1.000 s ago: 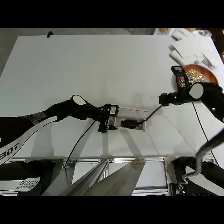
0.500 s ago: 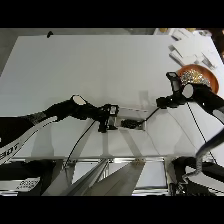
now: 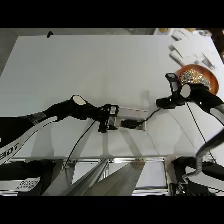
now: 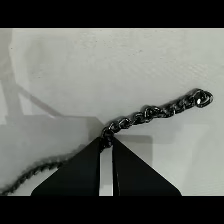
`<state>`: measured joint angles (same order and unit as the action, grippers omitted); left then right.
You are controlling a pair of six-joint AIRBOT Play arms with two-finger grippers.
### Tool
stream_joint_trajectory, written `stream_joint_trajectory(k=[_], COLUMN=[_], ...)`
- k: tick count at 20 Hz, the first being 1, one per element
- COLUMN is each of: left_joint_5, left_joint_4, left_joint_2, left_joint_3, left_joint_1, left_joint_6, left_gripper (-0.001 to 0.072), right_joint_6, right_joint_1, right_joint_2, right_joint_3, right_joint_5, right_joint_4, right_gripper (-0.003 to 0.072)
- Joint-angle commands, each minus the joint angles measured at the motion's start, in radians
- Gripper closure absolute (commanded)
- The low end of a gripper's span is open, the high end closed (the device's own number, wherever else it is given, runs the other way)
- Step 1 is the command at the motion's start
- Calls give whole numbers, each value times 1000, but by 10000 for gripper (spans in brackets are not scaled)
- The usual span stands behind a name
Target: Fold the box and place the chain.
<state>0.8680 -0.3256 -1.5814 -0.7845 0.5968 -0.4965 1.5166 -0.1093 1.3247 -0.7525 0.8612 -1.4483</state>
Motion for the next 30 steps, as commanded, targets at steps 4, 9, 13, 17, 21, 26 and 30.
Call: stream_joint_trajectory(k=[4,9,13,17,21,26,30], left_joint_5=[0,0,3,3,3,4,3], left_joint_4=[0,0,0,0,0,0,0], left_joint_2=[0,0,0,0,0,0,0], left_joint_3=[-1,-1,-1,-1,-1,-1,-1], left_joint_1=[-1,-1,-1,-1,-1,-1,-1], left_joint_6=[0,0,0,0,0,0,0], left_gripper=[672,672,672,672,672,672,672], right_joint_6=[-6,-53,-82,-113,-135,-139,-138], right_joint_1=[-21,-21,-25,-118,-211,-312,-368], right_joint_2=[-166,-457,-638,-731,-735,-735,-731], right_joint_3=[1,1,1,1,1,1,10], right_joint_5=[90,211,299,381,389,257,139], right_joint_4=[-2,108,182,235,287,335,336], right_gripper=[670,670,670,670,670,670,670])
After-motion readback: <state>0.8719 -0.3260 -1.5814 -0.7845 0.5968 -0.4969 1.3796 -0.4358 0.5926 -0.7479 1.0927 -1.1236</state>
